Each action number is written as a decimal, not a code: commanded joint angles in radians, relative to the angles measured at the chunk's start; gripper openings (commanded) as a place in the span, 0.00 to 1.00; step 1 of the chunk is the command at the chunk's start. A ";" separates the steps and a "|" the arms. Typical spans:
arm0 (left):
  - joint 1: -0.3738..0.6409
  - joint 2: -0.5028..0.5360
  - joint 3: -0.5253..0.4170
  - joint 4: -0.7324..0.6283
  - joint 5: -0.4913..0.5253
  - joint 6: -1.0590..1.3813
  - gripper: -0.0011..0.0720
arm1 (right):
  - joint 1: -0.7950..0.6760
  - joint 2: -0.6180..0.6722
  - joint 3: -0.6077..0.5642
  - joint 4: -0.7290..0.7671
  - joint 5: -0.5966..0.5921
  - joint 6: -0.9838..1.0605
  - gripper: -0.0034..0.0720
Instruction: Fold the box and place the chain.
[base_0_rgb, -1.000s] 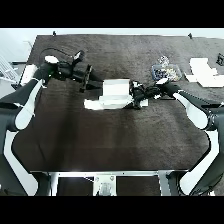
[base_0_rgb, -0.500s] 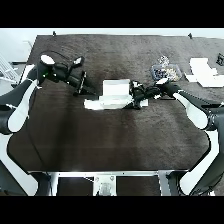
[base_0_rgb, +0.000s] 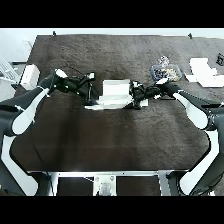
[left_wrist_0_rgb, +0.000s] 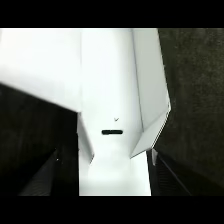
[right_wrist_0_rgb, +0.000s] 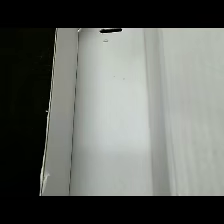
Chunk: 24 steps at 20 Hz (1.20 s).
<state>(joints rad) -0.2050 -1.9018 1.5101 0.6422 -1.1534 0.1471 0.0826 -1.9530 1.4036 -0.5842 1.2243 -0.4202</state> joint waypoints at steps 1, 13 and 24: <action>-0.023 -0.001 -0.010 0.034 0.037 -0.054 0.99 | 0.001 0.000 0.000 0.000 0.000 0.000 0.84; -0.028 -0.001 -0.010 0.061 0.020 -0.095 0.81 | 0.001 0.000 0.000 0.000 0.000 0.000 0.84; -0.028 -0.001 -0.010 0.054 0.042 -0.095 0.81 | 0.001 0.000 0.000 0.000 0.000 0.000 0.84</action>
